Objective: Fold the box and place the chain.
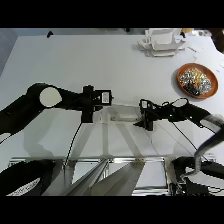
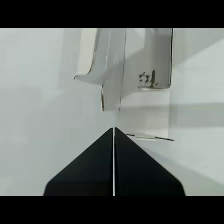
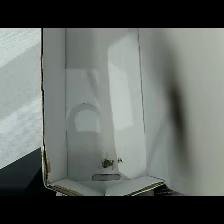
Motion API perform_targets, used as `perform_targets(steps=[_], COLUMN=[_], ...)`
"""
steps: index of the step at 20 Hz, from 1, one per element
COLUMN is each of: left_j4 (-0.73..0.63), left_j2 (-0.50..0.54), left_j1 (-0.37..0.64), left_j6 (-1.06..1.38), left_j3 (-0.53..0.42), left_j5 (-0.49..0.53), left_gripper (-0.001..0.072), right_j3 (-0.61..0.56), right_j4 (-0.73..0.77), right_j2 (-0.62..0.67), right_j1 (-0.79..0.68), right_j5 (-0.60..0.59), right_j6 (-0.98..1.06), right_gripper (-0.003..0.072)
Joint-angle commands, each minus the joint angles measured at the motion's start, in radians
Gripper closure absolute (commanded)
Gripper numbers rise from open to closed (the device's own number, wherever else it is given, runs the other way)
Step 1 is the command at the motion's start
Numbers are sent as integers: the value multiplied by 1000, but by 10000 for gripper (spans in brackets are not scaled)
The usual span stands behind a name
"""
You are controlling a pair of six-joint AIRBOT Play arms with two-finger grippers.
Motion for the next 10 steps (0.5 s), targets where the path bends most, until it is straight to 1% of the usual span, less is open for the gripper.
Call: perform_targets(steps=[1,3,4,6,8,10], left_j4=[-59,-116,-122,-127,-168,-215], left_j2=[32,25,17,-14,-63,-124], left_j1=[-41,-93,-124,-187,-226,-233], left_j6=[-25,-19,-20,-21,-21,-26], left_j3=[1,1,1,1,1,1], left_j5=[-7,0,19,91,199,365], left_gripper=[702,702,702,703,702,702], right_j3=[0,0,0,0,0,0], right_j4=[-6,-6,-6,-6,-6,-6], right_j2=[1,1,1,1,1,1], right_j1=[0,0,0,0,0,0], right_j5=[9,10,10,10,9,10], right_j6=[-3,-3,-3,-3,-3,-3], right_gripper=[286,286,286,286,286,286])
